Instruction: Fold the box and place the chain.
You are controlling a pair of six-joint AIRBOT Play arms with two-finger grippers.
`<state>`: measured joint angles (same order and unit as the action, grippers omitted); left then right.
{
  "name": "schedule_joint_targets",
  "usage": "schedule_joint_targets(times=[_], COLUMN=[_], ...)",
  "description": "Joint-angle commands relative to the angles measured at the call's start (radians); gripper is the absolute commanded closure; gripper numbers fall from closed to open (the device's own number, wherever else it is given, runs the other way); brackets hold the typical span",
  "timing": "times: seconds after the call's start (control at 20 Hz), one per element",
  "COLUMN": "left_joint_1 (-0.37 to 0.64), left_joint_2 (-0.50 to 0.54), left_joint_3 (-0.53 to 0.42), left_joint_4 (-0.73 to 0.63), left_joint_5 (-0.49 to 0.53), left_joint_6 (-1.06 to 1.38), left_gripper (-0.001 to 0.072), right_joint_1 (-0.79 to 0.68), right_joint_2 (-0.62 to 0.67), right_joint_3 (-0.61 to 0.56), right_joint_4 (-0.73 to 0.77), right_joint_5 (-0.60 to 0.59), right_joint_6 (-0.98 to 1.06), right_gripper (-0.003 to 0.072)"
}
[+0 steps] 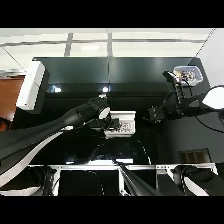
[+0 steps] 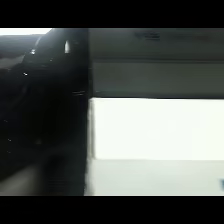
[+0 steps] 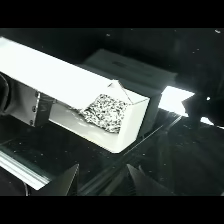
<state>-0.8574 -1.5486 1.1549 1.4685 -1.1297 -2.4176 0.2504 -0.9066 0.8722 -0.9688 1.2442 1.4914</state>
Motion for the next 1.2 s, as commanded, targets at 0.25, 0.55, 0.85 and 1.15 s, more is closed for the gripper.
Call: schedule_joint_targets(times=[0.25,0.55,0.85,1.15], left_joint_1=[0.002,0.355,0.707,0.547], left_joint_2=[0.229,0.613,0.566,0.448], left_joint_3=[0.029,-0.393,-0.655,-0.654], left_joint_4=[0.215,0.093,-0.808,-0.869], left_joint_5=[-0.181,-0.025,0.137,0.196], left_joint_6=[0.218,0.448,1.748,2.565], left_gripper=[0.0123,0.0133,0.0129,-0.0004], right_joint_1=[-0.011,-0.011,-0.011,-0.011], right_joint_2=[0.006,0.006,0.006,0.006], right_joint_3=[0.001,0.001,0.001,0.001], right_joint_4=[-0.035,-0.042,-0.05,-0.091], right_joint_5=[-0.032,-0.069,-0.129,-0.156], right_joint_6=[-0.013,-0.007,-0.007,-0.007], right_gripper=[0.0332,0.0332,0.0332,0.0332])
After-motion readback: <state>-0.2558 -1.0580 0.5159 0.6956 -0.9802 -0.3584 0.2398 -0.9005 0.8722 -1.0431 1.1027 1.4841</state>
